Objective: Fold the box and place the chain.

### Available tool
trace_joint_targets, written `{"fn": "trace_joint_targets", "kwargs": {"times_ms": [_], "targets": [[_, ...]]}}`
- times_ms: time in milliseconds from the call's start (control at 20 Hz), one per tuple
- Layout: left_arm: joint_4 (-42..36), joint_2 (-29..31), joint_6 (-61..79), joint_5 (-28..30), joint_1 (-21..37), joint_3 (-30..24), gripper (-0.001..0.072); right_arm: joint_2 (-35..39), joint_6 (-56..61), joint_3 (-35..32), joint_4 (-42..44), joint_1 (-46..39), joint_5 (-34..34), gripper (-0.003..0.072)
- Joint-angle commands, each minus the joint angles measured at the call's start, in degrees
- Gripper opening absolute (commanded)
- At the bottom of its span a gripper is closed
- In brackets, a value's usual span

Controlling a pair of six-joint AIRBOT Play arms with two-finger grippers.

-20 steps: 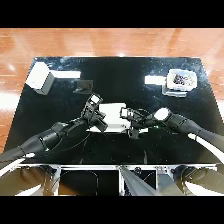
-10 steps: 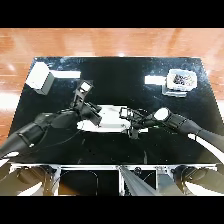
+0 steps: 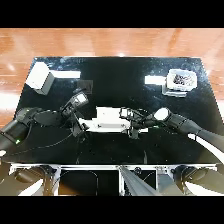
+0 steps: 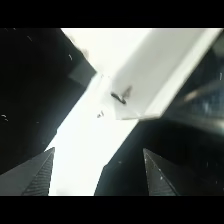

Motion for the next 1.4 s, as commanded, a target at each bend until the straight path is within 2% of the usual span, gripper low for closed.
{"fn": "trace_joint_targets", "kwargs": {"times_ms": [0, 250, 350, 500, 750, 1350], "targets": [[-0.8, -3.1, 6.6, 1.2, 0.6, 0.1, 0.0632, 0.0, 0.0, 0.0, 0.0, 0.0, 0.0, 0.0537], [-3.0, -5.7, 19.4, 4.7, 0.5, 1.7, 0.0629, 0.0, 0.0, 0.0, 0.0, 0.0, 0.0, 0.0538], [-3.1, -5.9, 27.8, 1.9, 0.5, 1.7, 0.0629, 0.0, 0.0, 0.0, 0.0, 0.0, 0.0, 0.0538], [-5.3, -6.9, 28.6, -3.9, 0.6, 1.7, 0.0627, 0.0, 0.0, 0.0, 0.0, 0.0, 0.0, 0.0537], [-7.4, -10.9, 29.6, -3.7, 0.5, 1.8, 0.0627, 0.0, 0.0, 0.0, 0.0, 0.0, 0.0, 0.0538], [-11.2, -12.0, 30.7, -5.1, -0.1, 1.8, 0.0612, 0.0, 0.0, 0.0, 0.0, 0.0, 0.0, 0.0538]]}}
